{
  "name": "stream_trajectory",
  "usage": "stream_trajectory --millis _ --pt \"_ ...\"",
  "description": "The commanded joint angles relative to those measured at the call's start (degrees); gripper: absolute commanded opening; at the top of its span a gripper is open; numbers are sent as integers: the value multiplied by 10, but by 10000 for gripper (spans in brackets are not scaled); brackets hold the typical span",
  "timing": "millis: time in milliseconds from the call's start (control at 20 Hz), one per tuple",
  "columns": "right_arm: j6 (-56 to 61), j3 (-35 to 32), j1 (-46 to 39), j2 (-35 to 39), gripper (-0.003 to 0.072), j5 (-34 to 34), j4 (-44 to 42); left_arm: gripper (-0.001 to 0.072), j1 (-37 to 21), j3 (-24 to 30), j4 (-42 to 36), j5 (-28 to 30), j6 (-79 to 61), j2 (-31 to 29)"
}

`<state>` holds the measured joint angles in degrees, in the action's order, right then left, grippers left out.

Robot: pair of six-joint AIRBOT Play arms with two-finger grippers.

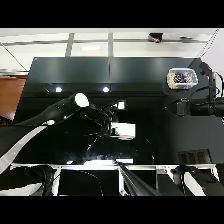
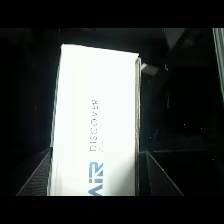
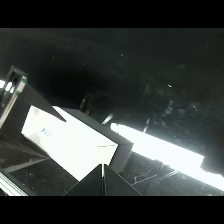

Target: Fold the box and place the chain.

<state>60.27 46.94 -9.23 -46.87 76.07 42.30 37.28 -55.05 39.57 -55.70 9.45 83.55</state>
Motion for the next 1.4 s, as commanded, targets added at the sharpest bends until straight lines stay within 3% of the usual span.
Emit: stream_trajectory --millis 0,300,500,700,750,850,900,1100,1350 --pt "0 0 0 0 17 -2 0 709 19 -2 26 18 0 7" --pt "0 0 0 0 17 -3 0 710 40 -2 56 42 2 7" --pt "0 0 0 0 17 -3 0 710 78 -2 93 141 54 21" --pt "0 0 0 0 17 -3 0 706 114 -2 138 183 67 29" --pt "0 0 0 0 17 -5 0 659 118 -2 148 182 71 29" --pt "0 0 0 0 17 -8 0 319 117 -2 192 171 96 24" --pt "0 0 0 0 17 -8 0 266 110 -2 221 167 114 16" --pt "0 0 0 0 17 -9 0 267 8 -3 262 137 175 -37" --pt "0 0 0 0 17 -17 0 274 -252 -10 262 128 211 -55"
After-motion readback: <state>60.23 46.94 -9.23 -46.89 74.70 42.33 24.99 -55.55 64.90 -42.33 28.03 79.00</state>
